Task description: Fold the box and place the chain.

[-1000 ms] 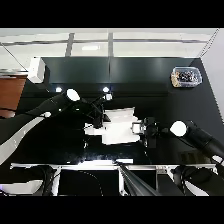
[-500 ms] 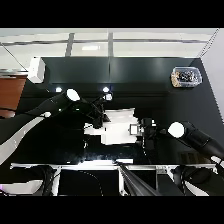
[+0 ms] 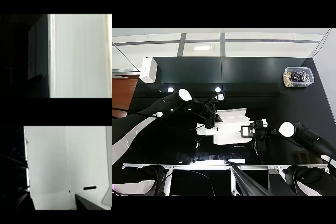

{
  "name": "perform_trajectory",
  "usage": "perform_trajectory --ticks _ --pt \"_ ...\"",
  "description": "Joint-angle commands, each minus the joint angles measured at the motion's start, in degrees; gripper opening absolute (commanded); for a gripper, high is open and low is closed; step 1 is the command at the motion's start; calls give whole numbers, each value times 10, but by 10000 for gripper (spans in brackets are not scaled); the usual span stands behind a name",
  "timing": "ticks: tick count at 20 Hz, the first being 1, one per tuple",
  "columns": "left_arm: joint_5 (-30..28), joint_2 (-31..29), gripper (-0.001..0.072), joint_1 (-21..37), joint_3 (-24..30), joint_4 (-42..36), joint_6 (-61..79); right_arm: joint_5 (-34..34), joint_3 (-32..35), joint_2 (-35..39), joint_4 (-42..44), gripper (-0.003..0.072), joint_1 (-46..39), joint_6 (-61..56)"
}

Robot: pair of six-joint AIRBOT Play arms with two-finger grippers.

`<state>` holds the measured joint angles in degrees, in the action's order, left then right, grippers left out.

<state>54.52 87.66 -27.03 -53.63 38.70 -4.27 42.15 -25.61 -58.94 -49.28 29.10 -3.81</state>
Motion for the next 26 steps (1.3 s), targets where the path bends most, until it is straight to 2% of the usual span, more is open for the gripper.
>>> perform_trajectory --ticks 1,5,10,14,19,22,26 --pt "2 0 25 0 0 0 0 -8 -18 -5 33 668 0 0" --pt "2 0 25 0 0 0 0 -27 -59 -5 12 668 -18 0" --pt "7 -3 24 0 0 0 27 -18 -104 -5 -15 668 -51 -3" --pt "7 -14 24 0 0 1 30 9 -104 -23 72 668 -83 1" --pt "9 -17 24 -5 0 21 56 19 -104 -61 145 667 -92 62" --pt "8 -17 24 -13 0 73 56 38 -104 -73 159 668 -106 67" --pt "-16 -19 24 -16 0 74 56 69 -98 -76 178 668 -95 67"
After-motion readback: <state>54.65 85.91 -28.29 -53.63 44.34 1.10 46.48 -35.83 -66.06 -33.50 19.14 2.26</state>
